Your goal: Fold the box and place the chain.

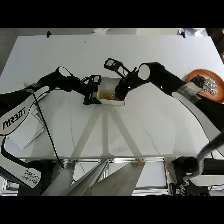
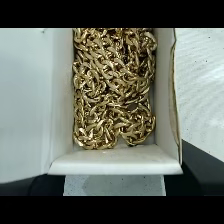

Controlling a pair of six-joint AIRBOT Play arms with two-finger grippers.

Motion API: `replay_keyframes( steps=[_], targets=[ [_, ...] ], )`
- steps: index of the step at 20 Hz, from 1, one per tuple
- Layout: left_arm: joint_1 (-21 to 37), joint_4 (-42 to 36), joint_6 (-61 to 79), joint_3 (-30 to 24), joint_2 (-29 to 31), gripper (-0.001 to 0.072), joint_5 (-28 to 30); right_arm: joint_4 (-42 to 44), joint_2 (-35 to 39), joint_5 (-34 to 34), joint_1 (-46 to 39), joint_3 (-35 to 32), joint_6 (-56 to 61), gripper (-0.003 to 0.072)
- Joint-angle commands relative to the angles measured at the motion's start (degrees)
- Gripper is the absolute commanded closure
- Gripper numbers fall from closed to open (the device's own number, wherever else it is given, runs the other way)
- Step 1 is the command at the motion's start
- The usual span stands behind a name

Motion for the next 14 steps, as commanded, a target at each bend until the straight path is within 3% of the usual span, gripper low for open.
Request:
replay_keyframes(
  steps=[1,4,6,9,14],
  targets=[
    [0.0,0.0,-0.1,0.0,0.0,0.0386,0.0,-1.2,7.0,2.5,0.0,0.0,0.3,0.0450],
    [0.0,0.0,-0.1,0.0,0.0,0.0386,0.0,-4.0,11.9,1.6,0.0,0.0,1.3,0.0462],
    [0.0,0.0,-0.1,0.0,0.0,0.0386,0.0,-4.3,12.7,-3.3,0.0,0.0,3.8,0.0513],
    [0.0,0.0,-0.1,0.0,0.0,0.0386,0.0,-4.2,11.9,-12.3,-0.2,0.0,11.5,0.0510],
    [0.0,0.0,-0.1,0.0,0.0,0.0386,0.0,3.4,6.1,-15.7,-7.0,0.0,11.8,0.0509]
  ],
)
